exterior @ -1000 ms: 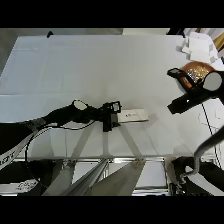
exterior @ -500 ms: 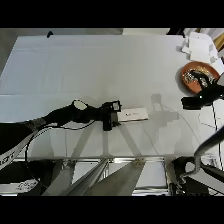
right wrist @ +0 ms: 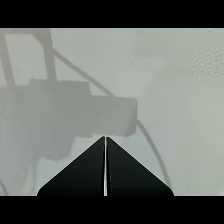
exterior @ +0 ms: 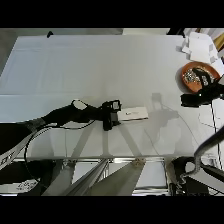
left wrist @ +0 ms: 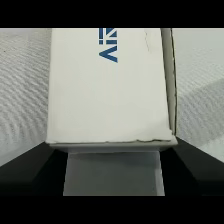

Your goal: Fold the box and place the chain.

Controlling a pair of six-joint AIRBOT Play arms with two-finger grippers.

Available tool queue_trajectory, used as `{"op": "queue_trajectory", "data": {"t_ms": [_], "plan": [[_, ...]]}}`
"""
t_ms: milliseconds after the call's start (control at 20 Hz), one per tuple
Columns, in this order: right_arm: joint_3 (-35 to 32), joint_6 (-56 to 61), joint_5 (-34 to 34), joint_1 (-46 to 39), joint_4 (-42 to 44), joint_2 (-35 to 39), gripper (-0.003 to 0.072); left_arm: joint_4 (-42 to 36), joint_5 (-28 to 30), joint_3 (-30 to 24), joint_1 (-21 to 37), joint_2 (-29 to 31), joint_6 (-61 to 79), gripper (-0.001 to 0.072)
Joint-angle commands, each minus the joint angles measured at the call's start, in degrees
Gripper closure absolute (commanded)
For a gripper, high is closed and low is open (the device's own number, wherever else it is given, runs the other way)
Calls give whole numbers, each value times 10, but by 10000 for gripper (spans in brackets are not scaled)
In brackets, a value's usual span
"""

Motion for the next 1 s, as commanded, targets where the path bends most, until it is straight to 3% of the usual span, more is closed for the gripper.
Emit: {"op": "queue_trajectory", "data": {"t_ms": [0,150,350,600,700,950], "plan": [[0,0,3,0,18,0,678,2,3,0,9,40,-63,706],[0,-1,9,0,19,0,678,40,36,0,47,122,-209,706],[0,-3,15,0,21,0,678,247,25,0,155,239,-512,706],[0,-3,-2,0,24,0,678,555,-104,0,331,385,-825,707],[0,-3,-14,0,24,0,678,643,-149,0,399,427,-911,708],[0,-23,-33,0,50,-1,678,671,-206,-37,536,461,-947,708]]}}
